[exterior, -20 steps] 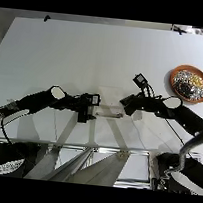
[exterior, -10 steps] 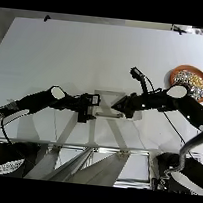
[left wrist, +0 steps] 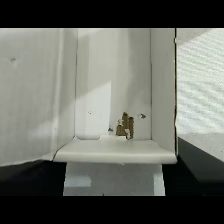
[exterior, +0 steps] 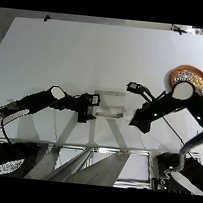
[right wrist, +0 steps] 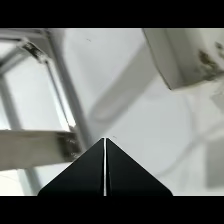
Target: Fold the box and place the chain.
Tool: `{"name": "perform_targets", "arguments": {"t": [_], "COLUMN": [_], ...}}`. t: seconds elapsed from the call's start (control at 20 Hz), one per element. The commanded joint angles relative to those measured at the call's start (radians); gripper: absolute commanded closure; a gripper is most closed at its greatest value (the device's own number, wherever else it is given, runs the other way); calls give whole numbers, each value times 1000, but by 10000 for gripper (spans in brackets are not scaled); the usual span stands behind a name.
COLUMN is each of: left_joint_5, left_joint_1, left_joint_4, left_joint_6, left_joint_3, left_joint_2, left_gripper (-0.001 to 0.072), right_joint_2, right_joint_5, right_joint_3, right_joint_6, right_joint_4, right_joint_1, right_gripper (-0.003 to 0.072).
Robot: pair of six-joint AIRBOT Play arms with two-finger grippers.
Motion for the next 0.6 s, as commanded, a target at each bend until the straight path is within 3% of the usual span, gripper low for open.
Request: {"name": "perform_targets", "arguments": {"t": [0.0, 0.2, 0.4, 0.55], "left_joint_5": [1, 1, 1, 0], "left_joint_1": [-1, -1, -1, -1], "left_joint_4": [0, 0, 0, 0], "left_joint_6": [0, 0, 0, 0], "left_joint_3": [0, 0, 0, 0], "left_joint_2": [0, 0, 0, 0], "left_gripper": [486, 486, 486, 486], "right_joint_2": [176, 316, 283, 232], "right_joint_5": [-113, -192, -186, -187], "right_joint_3": [4, 4, -1, -37], "right_joint_6": [32, 12, -13, -158], "right_joint_4": [-249, -399, -360, -347], "right_joint_1": [0, 0, 0, 0], "right_gripper": [680, 679, 679, 679]}}
